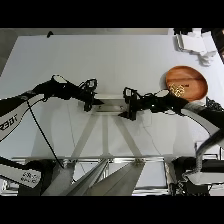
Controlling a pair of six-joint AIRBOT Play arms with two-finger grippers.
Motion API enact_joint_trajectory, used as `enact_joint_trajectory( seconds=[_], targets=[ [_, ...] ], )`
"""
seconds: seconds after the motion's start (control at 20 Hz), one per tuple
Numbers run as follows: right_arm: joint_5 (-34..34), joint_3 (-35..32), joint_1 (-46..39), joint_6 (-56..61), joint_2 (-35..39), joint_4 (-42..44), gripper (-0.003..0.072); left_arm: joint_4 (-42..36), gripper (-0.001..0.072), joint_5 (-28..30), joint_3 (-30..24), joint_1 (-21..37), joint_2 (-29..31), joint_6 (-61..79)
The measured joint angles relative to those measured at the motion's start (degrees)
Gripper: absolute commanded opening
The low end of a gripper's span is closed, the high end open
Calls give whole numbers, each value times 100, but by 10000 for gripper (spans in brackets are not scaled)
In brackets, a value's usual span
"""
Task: Fold the box and place the chain.
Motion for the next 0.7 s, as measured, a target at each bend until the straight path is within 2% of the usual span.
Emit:
enact_joint_trajectory(
  seconds=[0.15, 0.2, 0.7],
  targets=[
    [37, 22, 0, -197, -48, 188, 635, 0, 8, 0, 0, 0, 0, 0],
    [44, 24, 0, -240, -55, 210, 597, 0, 8, 0, 0, 0, 0, 0],
    [313, 42, 0, -42, -70, -227, 584, 2, 8, -4, 0, -2, 0, 7]
  ],
)
